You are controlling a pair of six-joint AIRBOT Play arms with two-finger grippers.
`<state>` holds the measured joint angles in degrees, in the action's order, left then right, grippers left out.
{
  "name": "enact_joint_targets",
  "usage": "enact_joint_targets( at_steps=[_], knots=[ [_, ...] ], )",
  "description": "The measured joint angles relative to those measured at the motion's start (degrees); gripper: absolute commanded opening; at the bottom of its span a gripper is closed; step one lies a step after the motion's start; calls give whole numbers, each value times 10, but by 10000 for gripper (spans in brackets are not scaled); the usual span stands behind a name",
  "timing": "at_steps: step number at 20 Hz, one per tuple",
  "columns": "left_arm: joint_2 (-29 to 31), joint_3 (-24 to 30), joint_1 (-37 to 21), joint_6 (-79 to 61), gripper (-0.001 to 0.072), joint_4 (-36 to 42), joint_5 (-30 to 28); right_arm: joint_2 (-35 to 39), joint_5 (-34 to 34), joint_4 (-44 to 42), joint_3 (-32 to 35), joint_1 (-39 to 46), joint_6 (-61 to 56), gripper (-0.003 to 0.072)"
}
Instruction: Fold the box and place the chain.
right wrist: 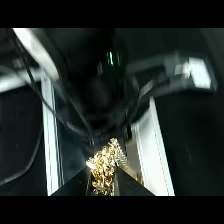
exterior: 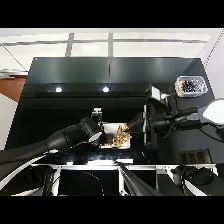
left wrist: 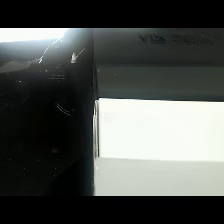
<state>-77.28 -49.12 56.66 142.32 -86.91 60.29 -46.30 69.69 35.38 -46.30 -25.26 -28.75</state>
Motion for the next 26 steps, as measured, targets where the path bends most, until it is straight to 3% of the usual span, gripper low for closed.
enact_joint_targets(
  at_steps=[6, 8, 13, 17, 18, 20, 21, 26],
  knots=[
    [0, 0, 0, 0, 32, 0, 0, -5, -3, -19, 6, 0, -7, 49],
    [0, 0, 0, 0, 31, 0, 0, -12, -6, -21, 24, 0, -14, 447],
    [0, 0, 0, 0, 31, 0, 0, -19, -19, -1, 50, 9, -27, 442],
    [0, -3, 0, 4, 32, 0, 2, -19, -1, 27, 44, 73, -47, 443],
    [0, -5, 0, 6, 75, 0, 2, -19, 10, 30, 43, 94, -54, 442],
    [-1, -10, 0, 10, 408, 0, 2, -19, 28, 34, 42, 138, -63, 443],
    [0, -15, 0, 11, 460, 0, 2, -19, 37, 35, 42, 158, -68, 442],
    [16, -59, 0, -25, 468, -4, 38, -19, 62, 38, 41, 210, -75, 442]
  ],
)
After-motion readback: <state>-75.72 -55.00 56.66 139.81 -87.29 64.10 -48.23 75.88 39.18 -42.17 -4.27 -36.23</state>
